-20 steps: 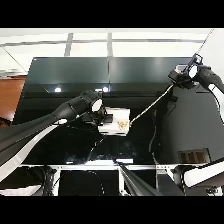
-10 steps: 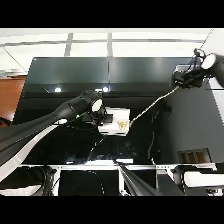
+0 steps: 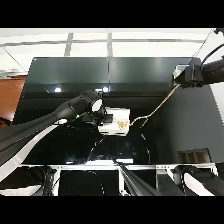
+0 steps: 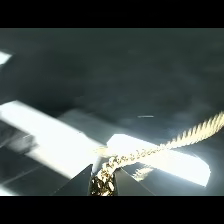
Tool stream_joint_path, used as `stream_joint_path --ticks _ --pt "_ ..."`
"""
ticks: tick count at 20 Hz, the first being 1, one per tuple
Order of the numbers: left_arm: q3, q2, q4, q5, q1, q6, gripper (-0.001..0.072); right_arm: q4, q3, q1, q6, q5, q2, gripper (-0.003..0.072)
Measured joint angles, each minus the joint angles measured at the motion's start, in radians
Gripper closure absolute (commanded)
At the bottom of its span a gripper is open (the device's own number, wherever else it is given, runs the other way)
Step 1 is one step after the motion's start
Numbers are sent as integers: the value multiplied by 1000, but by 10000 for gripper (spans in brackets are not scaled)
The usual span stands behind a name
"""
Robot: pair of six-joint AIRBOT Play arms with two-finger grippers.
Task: Fold the box and place the chain.
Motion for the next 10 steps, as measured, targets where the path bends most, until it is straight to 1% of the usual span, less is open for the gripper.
stream_joint_path --ticks 2,5,10 --pt "0 0 1 0 0 0 680 56 0 61 -5 9 26 672" --pt "0 0 1 0 0 0 680 100 0 149 -11 -6 40 672" --pt "0 0 1 -4 0 0 680 124 0 252 -11 -38 31 673"
